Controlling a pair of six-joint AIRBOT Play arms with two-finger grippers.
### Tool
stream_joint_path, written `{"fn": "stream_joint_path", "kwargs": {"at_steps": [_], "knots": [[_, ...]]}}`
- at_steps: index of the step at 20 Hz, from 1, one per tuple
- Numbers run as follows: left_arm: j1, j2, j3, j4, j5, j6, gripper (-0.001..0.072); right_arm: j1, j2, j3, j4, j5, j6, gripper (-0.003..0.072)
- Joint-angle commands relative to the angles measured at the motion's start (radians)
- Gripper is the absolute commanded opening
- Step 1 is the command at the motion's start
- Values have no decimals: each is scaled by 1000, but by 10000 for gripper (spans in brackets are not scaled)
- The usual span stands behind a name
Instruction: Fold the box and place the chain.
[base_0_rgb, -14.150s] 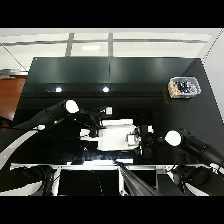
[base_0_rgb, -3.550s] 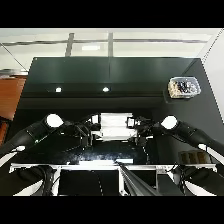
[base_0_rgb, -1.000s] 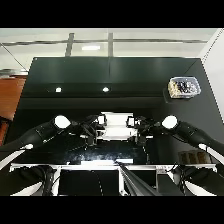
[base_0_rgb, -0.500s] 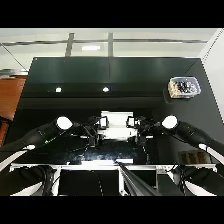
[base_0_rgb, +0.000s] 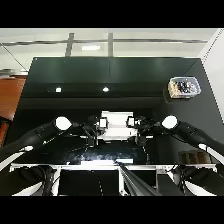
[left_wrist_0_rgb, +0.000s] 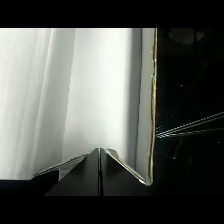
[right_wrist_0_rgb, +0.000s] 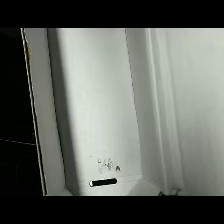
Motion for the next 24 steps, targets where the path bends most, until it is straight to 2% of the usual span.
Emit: {"fn": "stream_joint_path", "kwargs": {"at_steps": [1, 4, 6, 8, 11, 15, 17, 19, 24], "knots": [[25, 85, 0, 142, 0, -138, 32, 1, 0, 1, -5, 1, 0, 479], [93, 196, 0, 282, -37, -396, 33, 1, 0, 1, -5, 1, 0, 479], [174, 259, 0, 352, -114, -612, 33, 1, 0, 1, -5, 1, 0, 479], [296, 300, 0, 394, -204, -932, 34, 1, 0, 1, -5, 1, 0, 479], [481, 302, -2, 410, -364, -1099, 34, 1, 0, 1, -8, 1, 0, 479], [644, 265, -59, 404, -362, -1529, 34, 1, 0, 1, -7, 1, 0, 479], [667, 208, -82, 397, -398, -1519, 34, 1, 0, 1, -7, 1, 0, 479], [666, 140, -103, 322, -423, -1500, 35, 1, 0, 1, -7, 1, 0, 479], [660, -53, -110, -27, -437, -1183, 34, 1, 0, 1, -7, 1, 0, 479]]}}
